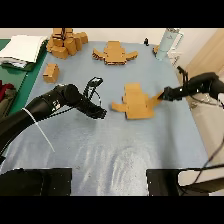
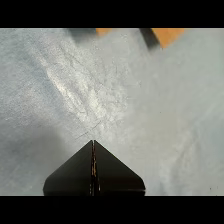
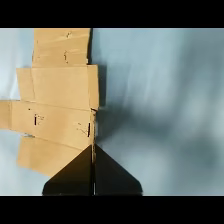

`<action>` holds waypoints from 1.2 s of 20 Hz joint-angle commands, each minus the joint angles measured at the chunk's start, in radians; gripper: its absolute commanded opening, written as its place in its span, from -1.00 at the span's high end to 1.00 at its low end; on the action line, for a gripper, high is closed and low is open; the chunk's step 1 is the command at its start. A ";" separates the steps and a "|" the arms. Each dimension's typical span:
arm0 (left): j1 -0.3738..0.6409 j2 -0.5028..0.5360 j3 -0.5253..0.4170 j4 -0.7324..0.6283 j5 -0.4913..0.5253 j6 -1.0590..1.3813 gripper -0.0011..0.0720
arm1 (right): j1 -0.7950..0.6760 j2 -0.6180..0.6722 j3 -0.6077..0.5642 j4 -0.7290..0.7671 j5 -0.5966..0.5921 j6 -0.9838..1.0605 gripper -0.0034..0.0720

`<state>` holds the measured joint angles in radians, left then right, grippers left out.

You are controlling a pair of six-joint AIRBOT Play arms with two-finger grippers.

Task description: Fold the box.

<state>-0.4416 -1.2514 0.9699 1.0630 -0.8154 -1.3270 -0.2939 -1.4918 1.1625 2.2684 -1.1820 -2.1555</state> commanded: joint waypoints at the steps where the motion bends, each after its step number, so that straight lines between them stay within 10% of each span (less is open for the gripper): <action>1: 0.001 0.015 -0.006 0.006 -0.063 0.050 0.94 | 0.036 0.253 -0.337 -0.036 0.108 0.036 0.91; 4: 0.001 0.066 -0.039 0.006 -0.105 0.079 0.94 | 0.078 0.388 -0.496 -0.074 0.098 0.138 0.81; 6: 0.001 0.095 -0.059 0.006 -0.131 0.079 0.94 | 0.087 0.401 -0.520 -0.137 0.067 0.193 0.20; 14: 0.001 0.101 -0.060 -0.079 -0.200 0.079 0.91 | 0.087 0.230 -0.354 -0.186 0.050 0.166 0.20; 16: 0.001 0.101 -0.060 -0.085 -0.198 0.078 -0.42 | 0.087 0.159 -0.299 -0.138 -0.005 0.126 0.20; 18: 0.001 0.101 -0.059 -0.110 -0.198 0.079 0.00 | 0.089 0.106 -0.272 -0.059 -0.053 0.074 0.20; 24: 0.000 0.101 -0.059 -0.145 -0.176 0.079 -0.01 | 0.132 0.043 -0.270 -0.015 -0.075 0.011 0.30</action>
